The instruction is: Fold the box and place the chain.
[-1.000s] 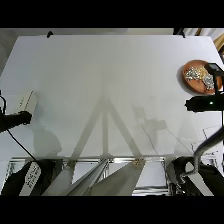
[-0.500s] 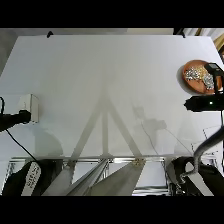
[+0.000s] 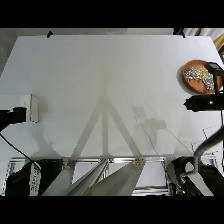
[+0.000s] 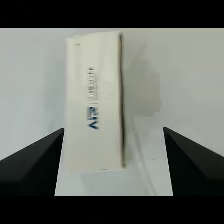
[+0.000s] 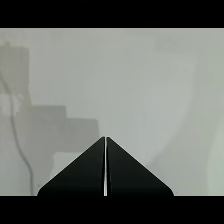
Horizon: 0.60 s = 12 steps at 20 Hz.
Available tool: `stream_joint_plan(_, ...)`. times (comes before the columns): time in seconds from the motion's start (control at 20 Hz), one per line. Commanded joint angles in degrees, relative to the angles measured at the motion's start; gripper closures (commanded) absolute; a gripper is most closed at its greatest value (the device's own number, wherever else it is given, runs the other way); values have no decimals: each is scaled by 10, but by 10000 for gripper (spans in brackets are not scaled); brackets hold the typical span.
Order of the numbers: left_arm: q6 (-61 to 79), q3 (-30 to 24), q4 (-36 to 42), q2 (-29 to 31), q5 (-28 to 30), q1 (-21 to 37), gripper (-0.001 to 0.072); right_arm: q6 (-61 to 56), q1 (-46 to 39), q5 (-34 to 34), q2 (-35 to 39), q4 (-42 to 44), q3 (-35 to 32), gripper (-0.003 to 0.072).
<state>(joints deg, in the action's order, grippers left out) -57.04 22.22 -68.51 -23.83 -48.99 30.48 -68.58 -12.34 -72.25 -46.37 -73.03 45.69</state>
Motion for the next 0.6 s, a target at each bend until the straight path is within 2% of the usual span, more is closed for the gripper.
stream_joint_plan(0.0,0,0,20,18,-59,-49,155,-2,0,3,0,0,1,671)
stream_joint_plan(0.15,0,0,21,18,-91,-96,617,-2,0,3,0,0,1,671)
stream_joint_plan(0.2,0,0,21,18,-96,-109,705,-2,0,3,0,0,1,671)
stream_joint_plan(0.55,0,0,21,18,-98,-165,703,-2,0,3,0,0,1,671)
